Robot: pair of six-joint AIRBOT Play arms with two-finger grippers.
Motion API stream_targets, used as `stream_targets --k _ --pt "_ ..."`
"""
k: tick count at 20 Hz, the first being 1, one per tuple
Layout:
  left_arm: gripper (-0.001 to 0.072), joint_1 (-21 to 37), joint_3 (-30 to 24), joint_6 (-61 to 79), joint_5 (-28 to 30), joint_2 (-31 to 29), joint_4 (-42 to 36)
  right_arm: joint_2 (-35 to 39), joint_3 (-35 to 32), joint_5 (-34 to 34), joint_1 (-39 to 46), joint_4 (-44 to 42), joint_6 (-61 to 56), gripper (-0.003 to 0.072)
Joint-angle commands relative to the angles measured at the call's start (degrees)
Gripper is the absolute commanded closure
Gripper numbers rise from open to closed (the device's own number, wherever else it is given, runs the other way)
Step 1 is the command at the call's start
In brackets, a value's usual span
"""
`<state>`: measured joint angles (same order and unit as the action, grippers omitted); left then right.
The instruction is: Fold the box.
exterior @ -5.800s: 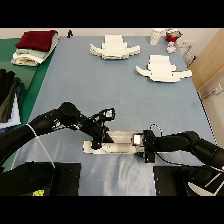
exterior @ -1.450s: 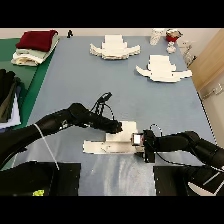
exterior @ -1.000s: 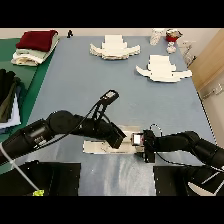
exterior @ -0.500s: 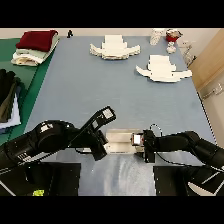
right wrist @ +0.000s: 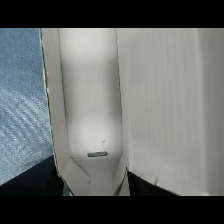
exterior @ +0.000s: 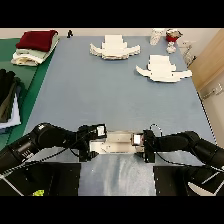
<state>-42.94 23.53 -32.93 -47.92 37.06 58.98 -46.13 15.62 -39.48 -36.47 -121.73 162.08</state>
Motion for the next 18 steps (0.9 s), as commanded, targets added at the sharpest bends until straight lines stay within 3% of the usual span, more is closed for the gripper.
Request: stream_targets --k 1,6,9,10,11,12,14,16,18 --pt "0.0039 1.25 -4.13 11.65 3.82 0.04 -4.35 0.02 0.02 0.0 -0.07 -0.02 -0.02 0.0231" --pt "0.0048 1.22 -4.66 22.05 8.48 4.83 -14.25 0.02 0.02 0.0 -0.07 -0.02 -0.04 0.0231" --pt "0.0069 1.11 -4.66 24.74 8.28 8.11 -17.97 0.02 0.02 0.0 -0.07 -0.02 -0.02 0.0231" --pt "0.0174 1.11 -4.66 24.79 8.31 8.9 -18.49 0.02 0.02 0.0 -0.07 -0.02 -0.02 0.0231" --pt "0.0425 1.11 -4.66 24.85 8.31 9.46 -18.51 0.02 0.02 0.0 -0.07 -0.02 -0.02 0.0231" --pt "0.0503 1.11 -4.66 25.49 8.48 9.92 -18.53 0.02 0.02 0.0 -0.07 -0.02 -0.02 0.0231" --pt "0.0504 1.11 -4.66 27.52 9.03 10.67 -18.53 0.02 0.02 -0.02 -0.07 0.0 -0.02 0.0231" --pt "0.0591 1.11 -4.59 27.58 9.7 11.28 -18.75 0.02 0.02 0.0 -0.07 0.0 -0.04 0.0231" --pt "0.0602 1.11 -4.59 27.58 11.17 11.58 -18.71 0.02 0.02 0.0 -0.07 -0.02 -0.02 0.0231"
